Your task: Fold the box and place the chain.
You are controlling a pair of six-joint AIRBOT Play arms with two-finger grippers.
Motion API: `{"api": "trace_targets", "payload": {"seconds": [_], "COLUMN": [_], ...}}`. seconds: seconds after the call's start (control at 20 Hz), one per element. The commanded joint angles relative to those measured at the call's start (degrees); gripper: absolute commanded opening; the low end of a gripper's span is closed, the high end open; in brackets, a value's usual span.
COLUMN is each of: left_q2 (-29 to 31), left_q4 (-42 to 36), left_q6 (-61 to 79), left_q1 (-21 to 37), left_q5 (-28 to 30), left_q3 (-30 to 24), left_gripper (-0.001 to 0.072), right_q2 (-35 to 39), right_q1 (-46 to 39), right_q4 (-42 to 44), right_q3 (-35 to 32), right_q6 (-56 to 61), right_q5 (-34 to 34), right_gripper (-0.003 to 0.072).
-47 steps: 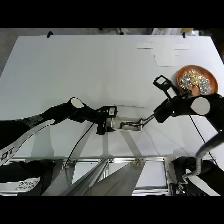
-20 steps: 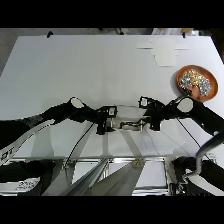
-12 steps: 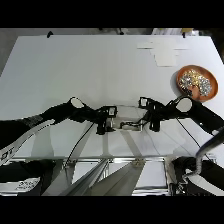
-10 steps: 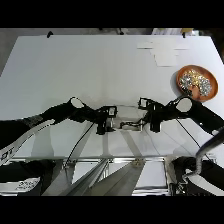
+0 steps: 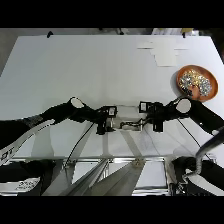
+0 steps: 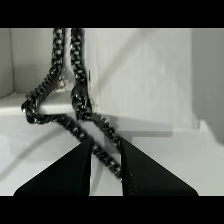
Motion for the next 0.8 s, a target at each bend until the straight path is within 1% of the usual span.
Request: {"api": "trace_targets", "payload": {"seconds": [0.0, 0.3, 0.4, 0.45, 0.5, 0.6, 0.65, 0.75], "left_q2": [-0.02, -0.02, -0.02, -0.02, -0.02, -0.02, -0.02, -0.02], "left_q4": [0.00, 0.00, 0.00, 0.00, 0.00, 0.00, 0.00, 0.00], "left_q6": [0.00, 0.00, 0.00, 0.00, 0.00, 0.00, 0.00, 0.00], "left_q1": [-0.02, -0.02, -0.02, -0.02, -0.02, -0.02, -0.02, -0.02], "left_q5": [0.02, 0.02, 0.00, 0.00, 0.00, 0.00, 0.00, 0.00], "left_q3": [0.00, -0.02, -0.02, -0.02, -0.02, -0.02, -0.02, -0.02], "left_gripper": [0.0360, 0.0360, 0.0360, 0.0360, 0.0360, 0.0360, 0.0360, 0.0360], "right_q2": [-0.87, -3.50, -3.65, -3.65, -3.65, -3.21, -2.19, 1.66], "right_q1": [0.00, 0.00, 0.00, 0.00, 0.00, -0.09, -0.61, -2.54], "right_q4": [3.26, 3.28, 4.02, 5.40, 6.43, 6.49, 5.42, 1.16], "right_q3": [-0.04, -0.04, -0.04, -0.04, -0.04, -0.02, -0.02, -0.02], "right_q6": [-4.50, -4.50, -5.25, -5.75, -5.75, -4.96, -3.61, 2.67], "right_q5": [-1.79, -1.01, -0.55, -0.39, -0.37, 0.76, 1.88, 2.64], "right_gripper": [0.0199, 0.0193, 0.0146, 0.0091, 0.0052, 0.0015, 0.0016, 0.0016]}}
